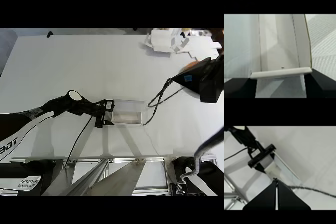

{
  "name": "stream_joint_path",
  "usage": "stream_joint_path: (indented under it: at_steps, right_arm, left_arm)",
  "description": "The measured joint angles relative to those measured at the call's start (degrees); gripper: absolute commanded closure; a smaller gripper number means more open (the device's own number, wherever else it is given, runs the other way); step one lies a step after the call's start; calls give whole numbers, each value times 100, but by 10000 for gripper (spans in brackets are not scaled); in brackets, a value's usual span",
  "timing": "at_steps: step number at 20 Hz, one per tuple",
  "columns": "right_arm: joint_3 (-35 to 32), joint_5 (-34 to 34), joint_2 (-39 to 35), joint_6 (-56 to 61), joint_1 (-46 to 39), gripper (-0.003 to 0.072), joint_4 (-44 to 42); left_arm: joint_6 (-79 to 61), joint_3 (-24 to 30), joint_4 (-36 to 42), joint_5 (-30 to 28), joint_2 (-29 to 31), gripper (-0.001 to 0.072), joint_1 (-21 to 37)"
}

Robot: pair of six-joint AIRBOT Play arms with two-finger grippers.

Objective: Fold the box and place the chain.

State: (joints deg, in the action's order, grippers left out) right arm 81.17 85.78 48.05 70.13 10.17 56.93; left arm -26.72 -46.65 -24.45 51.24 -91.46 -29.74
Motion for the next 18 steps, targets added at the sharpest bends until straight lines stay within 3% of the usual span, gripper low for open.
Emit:
stream_joint_path:
  at_steps: [10, 18]
  right_arm:
    - [-155, -717, 105, 50, 957, 670, 92]
    - [-1646, -1534, 166, -240, 1054, 670, -420]
  left_arm:
    - [2, 0, 0, 0, 0, 503, 0]
    - [0, 0, 0, 0, 0, 503, 0]
